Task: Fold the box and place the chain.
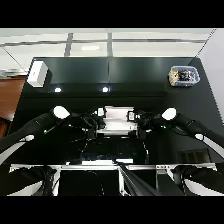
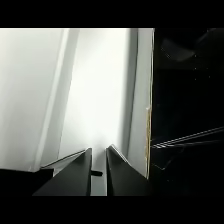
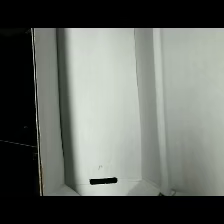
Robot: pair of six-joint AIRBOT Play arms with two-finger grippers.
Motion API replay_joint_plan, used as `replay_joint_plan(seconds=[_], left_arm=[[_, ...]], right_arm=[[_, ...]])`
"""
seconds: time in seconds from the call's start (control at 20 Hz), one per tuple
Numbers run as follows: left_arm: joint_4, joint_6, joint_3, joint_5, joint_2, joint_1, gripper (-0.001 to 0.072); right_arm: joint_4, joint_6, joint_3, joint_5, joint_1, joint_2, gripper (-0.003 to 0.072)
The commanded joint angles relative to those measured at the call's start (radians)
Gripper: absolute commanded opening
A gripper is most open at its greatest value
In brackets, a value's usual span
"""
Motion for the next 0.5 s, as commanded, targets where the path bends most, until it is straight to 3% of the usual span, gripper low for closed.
replay_joint_plan(seconds=[0.0, 0.05, 0.1, 0.15, 0.25, 0.3, 0.35, 0.4, 0.45], left_arm=[[-0.031, -0.015, -0.001, 0.006, -0.022, -0.021, 0.0125], [-0.031, -0.015, -0.001, 0.008, -0.023, -0.021, 0.0107], [-0.031, -0.014, 0.0, 0.009, -0.023, -0.02, 0.0026], [-0.031, -0.014, 0.0, 0.008, -0.023, -0.02, 0.0032], [-0.031, -0.023, 0.0, 0.008, -0.023, -0.021, 0.0361], [-0.021, -0.065, 0.0, 0.008, -0.023, -0.019, 0.0321], [0.004, -0.09, 0.002, 0.006, -0.022, -0.02, 0.0196], [0.006, -0.098, 0.002, 0.005, -0.021, -0.02, 0.0228], [0.007, -0.113, 0.002, -0.003, -0.021, -0.02, 0.0305]], right_arm=[[0.0, 0.0, 0.0, 0.0, 0.001, -0.001, 0.0444], [0.0, 0.0, 0.0, 0.0, 0.001, -0.001, 0.0444], [0.0, 0.0, 0.0, 0.0, 0.001, -0.001, 0.0443], [0.0, 0.0, 0.0, 0.0, 0.001, -0.001, 0.0443], [0.0, 0.0, 0.0, 0.0, 0.001, -0.001, 0.0444], [0.0, 0.0, 0.0, 0.0, 0.001, -0.001, 0.0443], [0.0, 0.0, 0.0, 0.0, 0.001, -0.001, 0.0444], [0.0, 0.0, 0.0, 0.0, 0.001, -0.001, 0.0443], [0.0, 0.0, 0.0, 0.0, 0.001, -0.001, 0.0444]])
